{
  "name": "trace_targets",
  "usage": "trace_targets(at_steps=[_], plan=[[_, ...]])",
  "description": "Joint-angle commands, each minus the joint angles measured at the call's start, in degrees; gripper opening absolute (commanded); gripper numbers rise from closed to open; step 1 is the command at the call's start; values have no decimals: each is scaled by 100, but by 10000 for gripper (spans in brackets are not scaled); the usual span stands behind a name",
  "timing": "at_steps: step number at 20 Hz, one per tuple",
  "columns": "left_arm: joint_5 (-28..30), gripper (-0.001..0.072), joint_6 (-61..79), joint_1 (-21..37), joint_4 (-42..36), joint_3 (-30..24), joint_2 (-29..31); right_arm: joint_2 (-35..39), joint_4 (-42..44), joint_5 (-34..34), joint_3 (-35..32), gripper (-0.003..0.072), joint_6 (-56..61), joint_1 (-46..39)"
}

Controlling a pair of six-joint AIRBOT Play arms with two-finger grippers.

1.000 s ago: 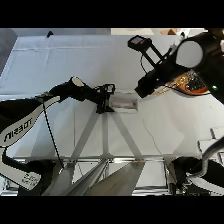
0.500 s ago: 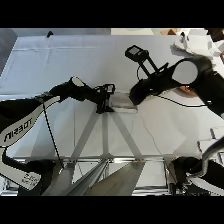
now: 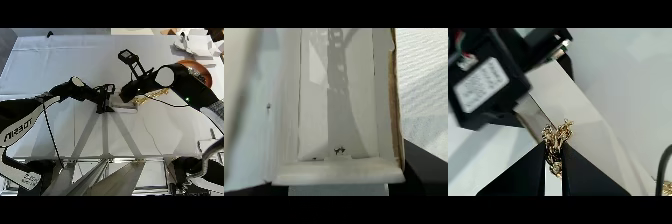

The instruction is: Fold the box and place the chain.

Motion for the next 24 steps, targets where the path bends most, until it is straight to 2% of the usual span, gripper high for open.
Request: trace_targets(at_steps=[1,3,5,9,12,16,19,20,21,24], plan=[[0,188,0,2,2,-2,2,-37,-269,-31,-140,7,2,-24],[0,188,0,2,0,-2,0,-37,-264,-31,-225,24,2,-72],[0,188,0,2,0,-2,0,-24,-234,-70,-225,192,0,-76],[0,188,0,2,0,-4,0,68,-199,-74,-223,196,-4,-76],[0,188,0,2,0,-4,2,450,-192,-114,-223,196,-420,-184],[0,188,-2,2,0,-2,0,1027,-195,175,-223,197,-1504,-994],[0,188,0,2,0,-4,0,1036,-195,597,-225,200,-2411,-1912],[0,188,0,2,2,-2,2,997,-195,706,-225,243,-2704,-2199],[0,188,-2,2,0,-2,2,933,-195,817,-225,346,-3047,-2465],[0,188,0,2,2,-2,2,632,-188,1067,-225,369,-4039,-2949]])
